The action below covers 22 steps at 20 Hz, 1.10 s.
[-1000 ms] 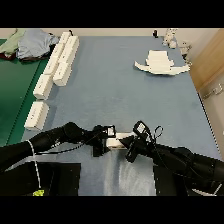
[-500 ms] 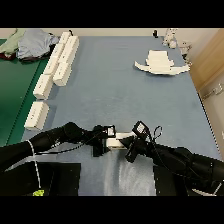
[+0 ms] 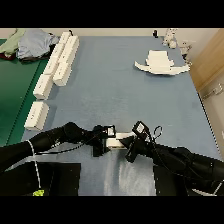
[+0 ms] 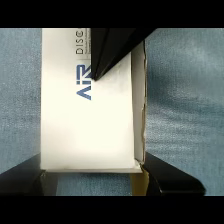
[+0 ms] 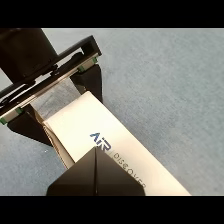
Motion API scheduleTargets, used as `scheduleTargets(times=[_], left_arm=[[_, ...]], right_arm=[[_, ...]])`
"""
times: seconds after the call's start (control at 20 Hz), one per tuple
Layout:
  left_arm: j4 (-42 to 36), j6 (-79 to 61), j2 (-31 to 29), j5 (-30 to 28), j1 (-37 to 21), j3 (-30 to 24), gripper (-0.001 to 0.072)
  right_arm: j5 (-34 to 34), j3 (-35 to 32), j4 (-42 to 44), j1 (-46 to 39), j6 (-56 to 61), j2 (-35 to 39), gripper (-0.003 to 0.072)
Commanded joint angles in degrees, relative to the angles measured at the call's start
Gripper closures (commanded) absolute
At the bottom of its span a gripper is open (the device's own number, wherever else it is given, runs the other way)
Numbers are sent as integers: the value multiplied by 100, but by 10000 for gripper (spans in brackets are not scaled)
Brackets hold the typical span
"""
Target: Fold the box.
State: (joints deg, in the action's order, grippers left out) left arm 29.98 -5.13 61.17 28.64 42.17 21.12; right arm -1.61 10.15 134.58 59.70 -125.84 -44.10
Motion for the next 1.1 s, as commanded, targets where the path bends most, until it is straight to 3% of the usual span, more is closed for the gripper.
scheduleTargets(times=[0.0, 0.35, 0.55, 0.8, 0.9, 1.05], left_arm=[[0, 0, 0, 0, -2, 7, 184], [0, 0, 0, 0, -2, 7, 185], [0, 0, 0, 0, 0, 7, 184], [0, 0, 0, 0, -2, 7, 185], [0, 0, 0, -2, -2, 7, 184], [0, 0, 0, 0, 0, 7, 184]], right_arm=[[105, 72, -33, 4, 0, 221, 681], [317, 136, -240, -22, -20, 702, 681], [-22, 321, -660, -616, -17, 699, 681], [-1709, 1250, -1635, -1838, 70, 560, 681], [-2680, 1888, -2430, -2310, 957, 275, 681], [-4590, 2955, -4433, -2918, 3088, -503, 681]])
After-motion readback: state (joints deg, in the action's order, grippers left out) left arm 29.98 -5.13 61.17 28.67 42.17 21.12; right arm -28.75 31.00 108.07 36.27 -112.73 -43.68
